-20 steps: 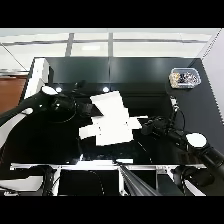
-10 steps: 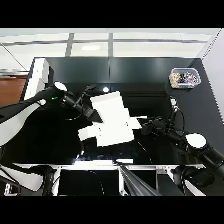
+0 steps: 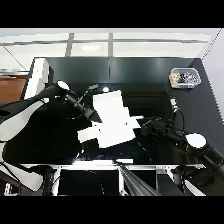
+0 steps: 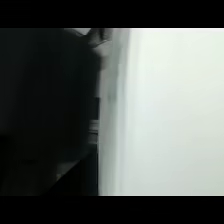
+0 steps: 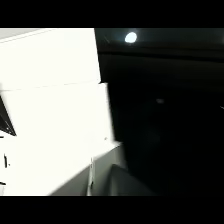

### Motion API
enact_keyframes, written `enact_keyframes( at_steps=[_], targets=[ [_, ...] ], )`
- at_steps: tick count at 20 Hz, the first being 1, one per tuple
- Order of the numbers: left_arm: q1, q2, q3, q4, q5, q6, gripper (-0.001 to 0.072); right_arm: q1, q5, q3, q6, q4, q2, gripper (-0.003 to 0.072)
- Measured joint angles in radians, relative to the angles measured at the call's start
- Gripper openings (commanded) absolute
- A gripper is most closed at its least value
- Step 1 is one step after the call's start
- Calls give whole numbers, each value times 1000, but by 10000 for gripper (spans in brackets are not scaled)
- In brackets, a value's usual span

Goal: Fold the box and place the chain.

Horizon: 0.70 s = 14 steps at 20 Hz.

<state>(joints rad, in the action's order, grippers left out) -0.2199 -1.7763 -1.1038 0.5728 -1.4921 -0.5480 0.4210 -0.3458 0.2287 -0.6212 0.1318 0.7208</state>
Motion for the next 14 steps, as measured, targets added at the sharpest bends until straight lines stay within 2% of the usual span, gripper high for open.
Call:
enact_keyframes(
  at_steps=[3, 5, 9, 11, 14],
  targets=[
    [-2, 30, 0, -1, 7, 16, 24, -10, -24, 17, 0, 80, 0, 708],
    [-8, 78, 17, 0, 32, 23, 24, -28, -77, 58, 0, 232, 0, 706],
    [-64, 245, 130, 2, 190, 66, 26, -80, -210, 157, 1, 597, 0, 706],
    [-106, 338, 203, 12, 306, 117, 27, -106, -234, 182, 1, 700, 0, 706],
    [-156, 415, 263, 60, 424, 234, 27, -128, -213, 200, 4, 784, 0, 706]
  ],
)
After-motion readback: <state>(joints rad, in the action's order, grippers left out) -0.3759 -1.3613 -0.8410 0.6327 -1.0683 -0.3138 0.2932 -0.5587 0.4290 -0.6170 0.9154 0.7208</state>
